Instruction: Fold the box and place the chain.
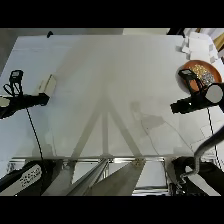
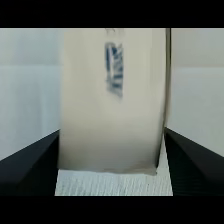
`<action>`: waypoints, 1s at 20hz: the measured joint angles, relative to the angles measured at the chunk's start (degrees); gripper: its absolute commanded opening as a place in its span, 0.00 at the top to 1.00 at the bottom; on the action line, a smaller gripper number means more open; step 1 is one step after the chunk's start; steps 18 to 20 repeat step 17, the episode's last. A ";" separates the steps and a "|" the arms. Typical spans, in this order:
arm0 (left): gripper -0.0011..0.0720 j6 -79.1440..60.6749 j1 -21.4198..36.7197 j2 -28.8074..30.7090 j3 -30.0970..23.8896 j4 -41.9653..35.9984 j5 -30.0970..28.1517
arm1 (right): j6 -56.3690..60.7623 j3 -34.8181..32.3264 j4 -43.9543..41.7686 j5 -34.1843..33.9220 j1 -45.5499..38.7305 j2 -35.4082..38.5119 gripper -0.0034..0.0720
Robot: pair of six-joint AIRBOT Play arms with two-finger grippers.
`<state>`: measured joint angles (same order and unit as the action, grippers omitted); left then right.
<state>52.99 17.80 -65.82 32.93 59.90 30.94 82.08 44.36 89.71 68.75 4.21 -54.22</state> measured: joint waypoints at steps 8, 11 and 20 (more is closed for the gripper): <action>0.04 2.10 0.48 2.86 -0.04 1.49 1.99 | 0.00 0.00 -0.09 0.00 0.00 0.00 0.94; 0.04 1.97 -0.48 6.86 -0.04 1.73 2.43 | -0.02 0.00 -0.09 0.00 0.00 0.00 0.94; 0.04 -0.04 -2.80 10.93 -0.04 3.43 3.32 | 0.00 0.00 -0.09 0.00 0.00 0.00 0.94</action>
